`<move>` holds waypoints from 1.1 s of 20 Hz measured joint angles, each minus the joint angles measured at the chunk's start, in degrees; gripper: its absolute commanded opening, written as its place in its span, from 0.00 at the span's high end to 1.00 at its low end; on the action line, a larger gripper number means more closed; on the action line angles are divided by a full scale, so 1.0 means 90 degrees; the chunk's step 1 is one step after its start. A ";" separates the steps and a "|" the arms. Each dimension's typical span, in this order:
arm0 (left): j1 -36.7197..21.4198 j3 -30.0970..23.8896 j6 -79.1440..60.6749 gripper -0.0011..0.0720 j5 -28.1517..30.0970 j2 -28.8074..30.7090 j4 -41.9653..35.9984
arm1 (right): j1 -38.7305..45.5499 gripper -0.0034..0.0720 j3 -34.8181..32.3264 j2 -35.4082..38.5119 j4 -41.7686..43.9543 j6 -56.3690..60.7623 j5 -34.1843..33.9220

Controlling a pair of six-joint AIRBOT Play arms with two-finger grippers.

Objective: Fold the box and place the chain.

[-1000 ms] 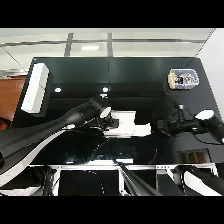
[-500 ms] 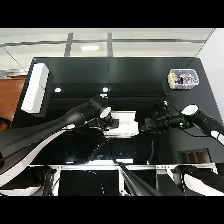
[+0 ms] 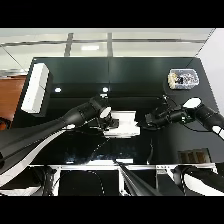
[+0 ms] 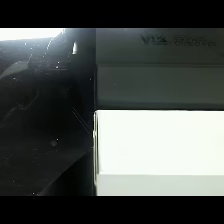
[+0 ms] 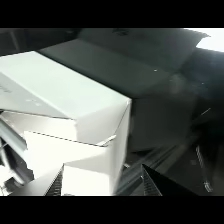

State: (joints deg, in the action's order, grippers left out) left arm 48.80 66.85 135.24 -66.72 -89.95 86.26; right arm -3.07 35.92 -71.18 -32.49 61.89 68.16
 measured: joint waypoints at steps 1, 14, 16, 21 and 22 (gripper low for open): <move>0.0002 0.0000 0.0002 0.95 0.0000 -0.0002 0.0000 | -0.0012 0.36 0.0007 0.0000 0.0070 -0.0002 0.0058; 0.0000 0.0000 0.0002 0.95 -0.0005 0.0000 0.0000 | -0.1353 0.42 0.0367 0.0000 -0.0474 0.1207 -0.0726; 0.0000 0.0000 0.0002 0.95 -0.0017 0.0000 0.0000 | -0.1749 0.42 0.0614 0.0000 -0.1032 0.1831 -0.0930; 0.0000 0.0000 0.0002 0.95 0.0002 -0.0002 -0.0002 | -0.2681 0.42 0.1202 -0.0012 -0.2890 0.4148 -0.1324; 0.0000 0.0000 0.0002 0.95 0.0005 -0.0002 -0.0002 | -0.2837 0.42 0.1277 -0.0022 -0.3189 0.4546 -0.1350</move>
State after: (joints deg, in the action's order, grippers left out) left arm 48.80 66.85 135.26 -66.67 -89.97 86.24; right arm -28.60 47.42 -71.37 -61.19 102.80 56.01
